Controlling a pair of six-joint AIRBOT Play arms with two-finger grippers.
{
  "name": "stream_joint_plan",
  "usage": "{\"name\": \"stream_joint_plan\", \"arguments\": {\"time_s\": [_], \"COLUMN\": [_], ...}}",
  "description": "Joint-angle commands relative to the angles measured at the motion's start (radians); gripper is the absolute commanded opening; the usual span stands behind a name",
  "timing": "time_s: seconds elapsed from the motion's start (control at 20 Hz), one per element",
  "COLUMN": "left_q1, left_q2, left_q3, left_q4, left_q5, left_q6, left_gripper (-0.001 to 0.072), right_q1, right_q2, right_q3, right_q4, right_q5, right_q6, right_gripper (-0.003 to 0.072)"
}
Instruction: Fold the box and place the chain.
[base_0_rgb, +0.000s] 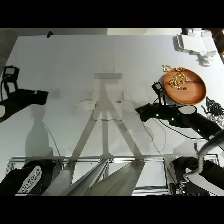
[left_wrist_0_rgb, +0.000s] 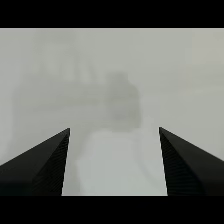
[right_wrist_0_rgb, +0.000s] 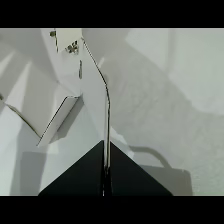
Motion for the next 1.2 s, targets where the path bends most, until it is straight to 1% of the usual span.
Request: {"name": "stream_joint_plan", "arguments": {"time_s": [0.0, 0.1, 0.2, 0.25, 0.3, 0.35, 0.4, 0.5, 0.6, 0.7, 0.75, 0.9, 1.0, 1.15], "left_q1": [-0.106, -0.132, -0.151, -0.161, -0.168, -0.173, -0.179, -0.189, -0.203, -0.226, -0.24, -0.29, -0.303, -0.302], "left_q2": [-0.053, -0.154, -0.291, -0.364, -0.425, -0.477, -0.516, -0.553, -0.555, -0.556, -0.558, -0.576, -0.588, -0.592], "left_q3": [0.159, 0.282, 0.399, 0.445, 0.473, 0.492, 0.497, 0.497, 0.497, 0.497, 0.497, 0.497, 0.497, 0.497], "left_q4": [-0.065, -0.15, -0.184, -0.207, -0.239, -0.289, -0.357, -0.458, -0.458, -0.459, -0.455, -0.386, -0.386, -0.383], "left_q5": [-0.175, -0.283, -0.461, -0.55, -0.606, -0.641, -0.647, -0.602, -0.548, -0.528, -0.537, -0.587, -0.625, -0.634], "left_q6": [-0.005, 0.003, 0.034, 0.073, 0.114, 0.163, 0.212, 0.36, 0.431, 0.443, 0.412, 0.334, 0.308, 0.271], "left_gripper": [0.0592, 0.0592, 0.0591, 0.0591, 0.0591, 0.0592, 0.0597, 0.0605, 0.0598, 0.0596, 0.0575, 0.0571, 0.0572, 0.0558], "right_q1": [0.001, 0.001, 0.001, 0.001, 0.001, 0.001, 0.001, 0.001, 0.001, 0.001, 0.001, 0.001, 0.001, 0.001], "right_q2": [-0.001, -0.001, -0.001, -0.001, -0.001, -0.001, -0.001, -0.001, -0.001, -0.001, -0.001, -0.001, -0.001, -0.001], "right_q3": [-0.005, -0.005, -0.005, -0.005, -0.005, -0.005, -0.005, -0.005, -0.005, -0.005, -0.005, -0.005, -0.005, -0.005], "right_q4": [0.007, 0.004, 0.002, 0.0, -0.004, -0.008, -0.009, -0.015, -0.015, -0.014, -0.014, -0.014, -0.014, -0.014], "right_q5": [0.05, 0.079, 0.081, 0.08, 0.081, 0.081, 0.08, 0.08, 0.079, 0.079, 0.076, 0.074, 0.073, 0.073], "right_q6": [-0.003, -0.014, -0.022, -0.023, -0.023, -0.023, -0.023, -0.023, -0.025, -0.039, -0.045, -0.047, -0.047, -0.047], "right_gripper": [0.001, 0.001, 0.001, 0.001, 0.001, 0.001, 0.001, 0.001, 0.001, 0.001, 0.001, 0.001, 0.001, 0.001]}}
